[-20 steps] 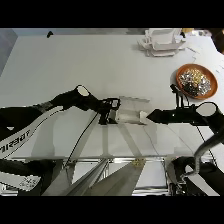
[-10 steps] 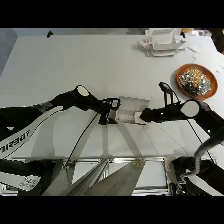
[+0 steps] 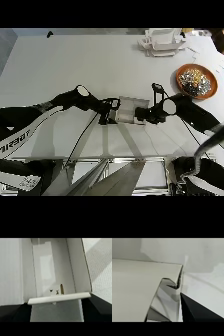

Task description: Fold the box and place the chain.

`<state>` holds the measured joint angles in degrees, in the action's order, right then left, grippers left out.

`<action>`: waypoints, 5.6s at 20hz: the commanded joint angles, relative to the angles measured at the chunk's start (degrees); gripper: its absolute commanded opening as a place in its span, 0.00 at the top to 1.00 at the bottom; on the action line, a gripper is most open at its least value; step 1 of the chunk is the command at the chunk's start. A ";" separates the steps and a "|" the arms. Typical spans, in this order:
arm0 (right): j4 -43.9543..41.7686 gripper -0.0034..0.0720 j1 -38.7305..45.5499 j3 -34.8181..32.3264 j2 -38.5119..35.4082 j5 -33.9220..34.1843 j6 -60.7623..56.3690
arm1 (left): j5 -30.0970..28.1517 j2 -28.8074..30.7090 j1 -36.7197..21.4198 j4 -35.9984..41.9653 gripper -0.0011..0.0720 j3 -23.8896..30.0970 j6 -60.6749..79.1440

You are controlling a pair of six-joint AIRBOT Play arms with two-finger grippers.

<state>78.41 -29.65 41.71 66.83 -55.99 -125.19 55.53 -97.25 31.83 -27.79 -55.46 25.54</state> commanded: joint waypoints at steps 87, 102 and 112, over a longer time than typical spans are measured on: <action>11.50 0.59 46.90 28.63 24.70 2.51 32.98 | -0.04 0.00 -0.02 0.02 0.97 -0.04 0.00; 13.29 0.75 46.93 28.63 25.68 1.22 27.30 | -0.02 0.00 -0.02 0.02 0.97 -0.07 0.00; 13.29 0.94 46.90 28.63 18.03 -2.69 36.26 | -0.02 0.00 -0.02 0.02 0.97 -0.07 0.00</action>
<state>91.68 17.28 70.32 88.62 -56.93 -92.33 55.51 -97.25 31.86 -27.75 -55.46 25.52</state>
